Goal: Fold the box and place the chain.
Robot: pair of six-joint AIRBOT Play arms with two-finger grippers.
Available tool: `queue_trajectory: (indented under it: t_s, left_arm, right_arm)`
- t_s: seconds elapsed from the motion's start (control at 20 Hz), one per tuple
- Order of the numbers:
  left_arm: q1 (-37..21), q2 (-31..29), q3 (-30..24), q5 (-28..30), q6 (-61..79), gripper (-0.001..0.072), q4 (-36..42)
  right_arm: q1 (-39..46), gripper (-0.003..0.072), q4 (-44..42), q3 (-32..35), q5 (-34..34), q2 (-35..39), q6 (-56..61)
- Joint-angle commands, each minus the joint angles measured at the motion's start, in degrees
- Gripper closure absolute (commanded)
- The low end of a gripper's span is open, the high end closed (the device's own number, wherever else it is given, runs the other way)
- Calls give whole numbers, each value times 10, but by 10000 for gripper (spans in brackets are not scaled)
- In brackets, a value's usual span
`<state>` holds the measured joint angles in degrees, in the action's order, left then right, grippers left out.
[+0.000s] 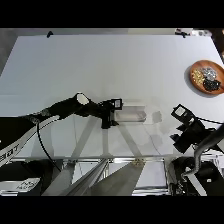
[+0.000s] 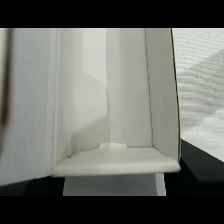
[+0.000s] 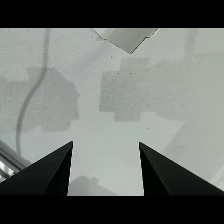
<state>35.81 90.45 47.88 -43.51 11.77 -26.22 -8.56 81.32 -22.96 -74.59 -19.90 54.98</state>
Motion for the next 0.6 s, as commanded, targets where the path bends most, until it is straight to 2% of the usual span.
queue_trajectory:
  t_s: [0.0,0.55]
  left_arm:
    - [0,0,0,0,0,252,0]
    - [0,0,0,0,0,252,0]
  right_arm:
    - [0,257,0,-1,0,0,0]
    - [0,257,-1,-1,17,0,0]
